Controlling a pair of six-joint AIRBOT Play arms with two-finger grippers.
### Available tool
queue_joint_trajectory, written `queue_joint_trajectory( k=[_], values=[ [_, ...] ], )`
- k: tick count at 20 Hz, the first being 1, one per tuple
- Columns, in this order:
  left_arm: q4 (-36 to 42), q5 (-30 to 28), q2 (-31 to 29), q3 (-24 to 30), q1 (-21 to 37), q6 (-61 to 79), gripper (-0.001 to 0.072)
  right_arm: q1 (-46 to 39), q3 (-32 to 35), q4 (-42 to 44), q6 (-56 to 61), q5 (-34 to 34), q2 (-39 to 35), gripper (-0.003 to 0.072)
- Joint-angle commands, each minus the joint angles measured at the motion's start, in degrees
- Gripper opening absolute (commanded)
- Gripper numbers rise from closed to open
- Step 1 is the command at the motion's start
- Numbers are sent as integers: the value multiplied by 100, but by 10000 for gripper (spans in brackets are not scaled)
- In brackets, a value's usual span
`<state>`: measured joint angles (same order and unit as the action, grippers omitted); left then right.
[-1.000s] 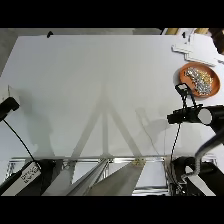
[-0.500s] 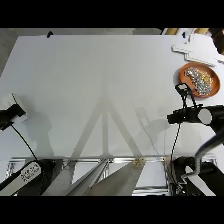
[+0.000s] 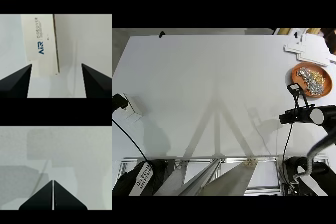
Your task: Fold the box and place the chain.
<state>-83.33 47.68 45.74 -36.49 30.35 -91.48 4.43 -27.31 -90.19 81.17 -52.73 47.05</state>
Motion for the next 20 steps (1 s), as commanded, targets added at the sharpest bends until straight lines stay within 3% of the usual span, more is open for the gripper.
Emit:
queue_joint_trajectory(
  k=[1, 20],
  values=[
    [31, 111, -361, 0, -131, -4, 693, -2, 0, 2, 0, 0, 4, 21],
    [-11, -37, -225, 0, -160, -7, 693, -2, 0, 2, 0, 0, 4, 21]
  ],
)
